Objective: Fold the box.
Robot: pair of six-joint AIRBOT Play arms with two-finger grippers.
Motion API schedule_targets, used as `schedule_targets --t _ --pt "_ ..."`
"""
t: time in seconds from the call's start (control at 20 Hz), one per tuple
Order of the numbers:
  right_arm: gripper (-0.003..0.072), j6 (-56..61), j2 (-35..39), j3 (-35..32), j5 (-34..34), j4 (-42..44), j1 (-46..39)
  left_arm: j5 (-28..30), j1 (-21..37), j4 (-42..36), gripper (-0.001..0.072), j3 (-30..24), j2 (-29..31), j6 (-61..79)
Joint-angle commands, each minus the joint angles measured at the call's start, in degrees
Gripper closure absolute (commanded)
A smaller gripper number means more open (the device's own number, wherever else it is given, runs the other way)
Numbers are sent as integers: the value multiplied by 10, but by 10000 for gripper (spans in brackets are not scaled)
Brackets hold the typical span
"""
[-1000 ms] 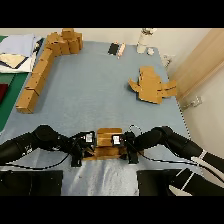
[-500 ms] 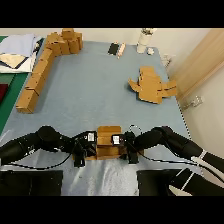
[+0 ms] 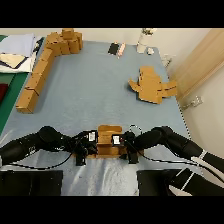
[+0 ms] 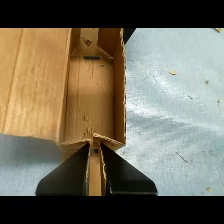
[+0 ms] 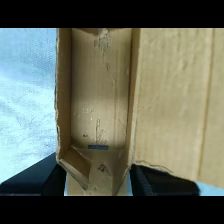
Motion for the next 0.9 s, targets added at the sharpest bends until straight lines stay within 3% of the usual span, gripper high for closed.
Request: schedule_targets --t 0.0,0.05,0.1,0.3,0.35,0.4,0.6,0.65,0.7,0.75,0.85 --pt "161 0 0 0 1 0 0 1 -11 -28 494 0 0 38" --pt "161 0 0 0 1 0 0 2 -13 -29 329 0 -1 41" --pt "161 0 0 0 1 0 0 4 -14 -28 294 0 -1 41" --pt "161 0 0 0 1 0 0 5 -14 -28 286 -1 -1 38" --pt "161 0 0 0 1 0 0 5 -14 -28 164 -2 -1 38" --pt "161 0 0 0 1 0 0 6 -14 -28 113 -3 -1 38" --pt "161 0 0 0 1 0 0 7 -14 -28 117 -4 -1 36" --pt "161 0 0 0 1 0 0 12 -14 -28 140 -4 -1 35" --pt "161 0 0 0 1 0 0 16 -13 -27 467 -4 0 28" --pt "161 0 0 0 1 0 0 22 -13 -19 693 -4 2 24" --pt "161 0 0 0 1 0 0 31 -10 28 696 -4 14 -51"
